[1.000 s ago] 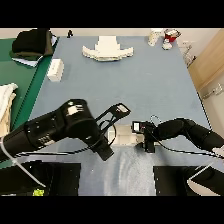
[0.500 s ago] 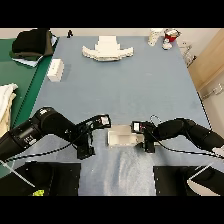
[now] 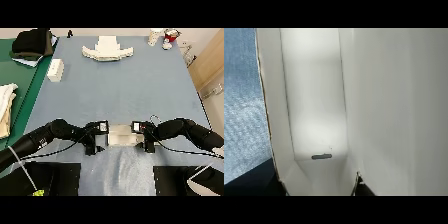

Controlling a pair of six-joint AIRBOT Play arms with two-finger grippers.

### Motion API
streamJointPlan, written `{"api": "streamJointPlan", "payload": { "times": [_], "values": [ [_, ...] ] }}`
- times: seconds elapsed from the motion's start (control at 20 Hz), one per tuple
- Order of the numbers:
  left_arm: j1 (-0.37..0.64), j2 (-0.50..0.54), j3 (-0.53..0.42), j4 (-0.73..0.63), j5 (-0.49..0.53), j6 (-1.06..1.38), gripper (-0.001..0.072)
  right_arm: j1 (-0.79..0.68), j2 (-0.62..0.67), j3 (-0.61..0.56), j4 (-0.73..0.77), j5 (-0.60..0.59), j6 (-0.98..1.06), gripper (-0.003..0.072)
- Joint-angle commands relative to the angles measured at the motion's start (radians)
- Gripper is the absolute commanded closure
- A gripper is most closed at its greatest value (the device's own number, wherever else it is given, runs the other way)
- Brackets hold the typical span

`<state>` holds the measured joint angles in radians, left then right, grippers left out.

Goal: Fold the box.

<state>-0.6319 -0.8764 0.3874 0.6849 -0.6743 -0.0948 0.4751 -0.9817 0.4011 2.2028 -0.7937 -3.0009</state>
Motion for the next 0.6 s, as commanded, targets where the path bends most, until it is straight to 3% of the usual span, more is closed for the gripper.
{"api": "streamJointPlan", "payload": {
  "times": [0.0,0.3,0.55],
  "values": [
    [0.005,-0.080,-0.011,-0.107,0.100,0.142,0.0016,0.001,0.000,0.000,0.000,0.000,0.000,0.0219],
    [0.004,-0.119,-0.006,-0.283,0.095,0.299,0.0015,0.001,0.000,0.000,0.000,0.000,0.000,0.0219],
    [0.003,-0.152,-0.004,-0.296,0.079,0.322,0.0016,0.001,0.000,0.000,0.000,0.000,0.000,0.0219]
  ]
}}
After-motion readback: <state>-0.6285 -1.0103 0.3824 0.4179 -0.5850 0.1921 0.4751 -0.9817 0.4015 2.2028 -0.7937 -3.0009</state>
